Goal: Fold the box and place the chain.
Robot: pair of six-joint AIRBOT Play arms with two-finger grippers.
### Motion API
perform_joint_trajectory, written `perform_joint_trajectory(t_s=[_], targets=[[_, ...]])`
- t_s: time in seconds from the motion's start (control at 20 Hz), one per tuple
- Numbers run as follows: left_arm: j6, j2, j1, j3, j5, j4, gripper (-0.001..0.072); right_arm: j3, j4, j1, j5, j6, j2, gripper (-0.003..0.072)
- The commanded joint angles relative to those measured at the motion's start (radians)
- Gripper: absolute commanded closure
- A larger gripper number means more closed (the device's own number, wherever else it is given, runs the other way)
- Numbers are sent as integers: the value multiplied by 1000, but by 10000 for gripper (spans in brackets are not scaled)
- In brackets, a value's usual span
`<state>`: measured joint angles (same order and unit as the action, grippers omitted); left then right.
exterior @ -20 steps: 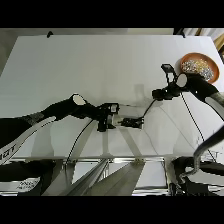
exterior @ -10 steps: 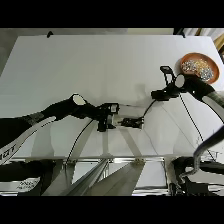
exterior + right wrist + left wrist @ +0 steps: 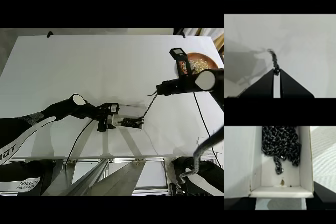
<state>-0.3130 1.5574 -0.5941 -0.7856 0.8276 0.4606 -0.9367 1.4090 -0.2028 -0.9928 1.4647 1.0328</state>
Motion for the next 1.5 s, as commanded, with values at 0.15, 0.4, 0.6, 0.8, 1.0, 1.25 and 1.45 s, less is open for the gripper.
perform_joint_trajectory(t_s=[0.15,0.4,0.6,0.8,1.0,1.25,1.45], targets=[[0,0,0,0,0,0,437,0,-72,-137,-115,-8,-243,672],[0,0,0,0,0,0,437,0,-109,-285,-114,-7,-292,672],[0,0,0,0,0,0,437,0,-109,-388,-76,-7,-292,672],[0,0,0,0,0,0,437,0,-108,-463,-11,1,-292,672],[0,0,0,0,0,0,437,0,-46,-481,-2,67,-307,673],[0,0,0,0,0,0,437,0,264,-481,-40,272,-388,673],[0,0,0,0,0,0,437,0,285,-481,-102,289,-441,673]])
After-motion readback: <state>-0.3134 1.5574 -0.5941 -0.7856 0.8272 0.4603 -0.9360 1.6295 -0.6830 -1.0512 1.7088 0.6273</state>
